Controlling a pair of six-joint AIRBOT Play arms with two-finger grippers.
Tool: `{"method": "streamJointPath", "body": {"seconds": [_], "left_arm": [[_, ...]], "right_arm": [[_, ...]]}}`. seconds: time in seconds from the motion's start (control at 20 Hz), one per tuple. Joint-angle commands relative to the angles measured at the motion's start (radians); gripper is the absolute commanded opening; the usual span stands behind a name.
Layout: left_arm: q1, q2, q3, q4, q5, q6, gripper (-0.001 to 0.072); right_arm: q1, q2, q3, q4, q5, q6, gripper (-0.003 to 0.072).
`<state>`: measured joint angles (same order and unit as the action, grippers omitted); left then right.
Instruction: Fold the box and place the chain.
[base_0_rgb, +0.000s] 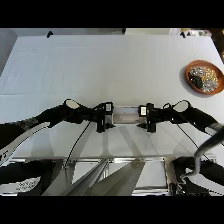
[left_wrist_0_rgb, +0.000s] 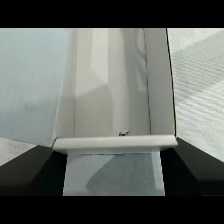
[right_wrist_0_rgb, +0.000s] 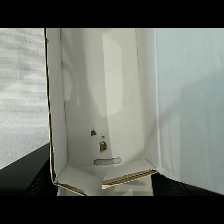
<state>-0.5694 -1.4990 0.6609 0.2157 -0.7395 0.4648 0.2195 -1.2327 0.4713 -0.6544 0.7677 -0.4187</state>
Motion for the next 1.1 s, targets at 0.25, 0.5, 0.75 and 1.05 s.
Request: {"method": "streamJointPath", "body": {"seconds": [0.25, 0.5, 0.75, 1.05], "left_arm": [[0.0, 0.0, 0.001, 0.002, -0.002, 0.002, 0.0209], [0.0, 0.0, 0.001, 0.002, -0.003, 0.002, 0.0209], [0.0, 0.0, 0.001, 0.002, -0.005, 0.002, 0.0209], [0.0, 0.0, 0.001, 0.002, -0.005, 0.002, 0.0209]], "right_arm": [[0.001, 0.001, 0.0, 0.003, 0.006, -0.004, 0.0575], [0.0, 0.051, 0.0, -0.007, 0.005, 0.079, 0.0701], [0.0, 0.153, 0.0, -0.227, 0.02, 0.246, 0.0701], [0.001, 0.326, 0.0, -0.386, 0.014, 0.334, 0.0579]]}}
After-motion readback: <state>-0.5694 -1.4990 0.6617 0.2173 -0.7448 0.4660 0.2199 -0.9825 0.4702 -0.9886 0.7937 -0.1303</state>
